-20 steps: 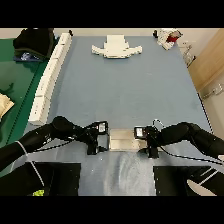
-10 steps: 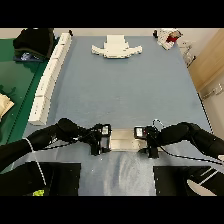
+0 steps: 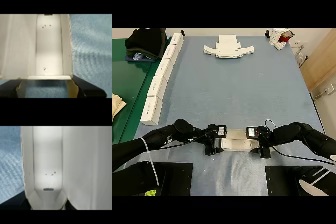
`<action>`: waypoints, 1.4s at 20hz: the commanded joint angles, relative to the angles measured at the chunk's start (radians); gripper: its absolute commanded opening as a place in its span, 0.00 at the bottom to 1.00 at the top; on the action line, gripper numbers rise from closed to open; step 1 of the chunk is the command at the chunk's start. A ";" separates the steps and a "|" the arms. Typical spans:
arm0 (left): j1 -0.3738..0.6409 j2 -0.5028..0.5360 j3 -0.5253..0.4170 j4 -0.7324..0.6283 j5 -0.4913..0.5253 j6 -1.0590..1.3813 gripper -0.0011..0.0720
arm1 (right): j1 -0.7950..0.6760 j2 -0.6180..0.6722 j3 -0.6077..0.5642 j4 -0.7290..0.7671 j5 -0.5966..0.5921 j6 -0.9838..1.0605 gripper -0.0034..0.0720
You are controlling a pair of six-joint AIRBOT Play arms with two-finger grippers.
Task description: Fold the box.
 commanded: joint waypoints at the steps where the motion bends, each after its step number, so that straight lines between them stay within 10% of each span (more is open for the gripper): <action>1: -0.007 -0.006 0.006 0.018 0.010 -0.025 0.96 | 0.000 0.000 0.001 0.000 0.000 0.000 0.72; 13: -0.031 -0.008 0.008 0.039 0.011 -0.051 0.87 | 0.000 0.000 0.001 0.000 0.000 0.000 0.72; 16: -0.031 -0.008 0.008 0.039 0.010 -0.052 0.65 | 0.000 0.000 0.001 0.000 0.000 0.000 0.72; 28: -0.031 -0.007 0.008 0.039 0.013 -0.064 0.66 | 0.000 0.000 0.001 0.000 0.000 0.000 0.72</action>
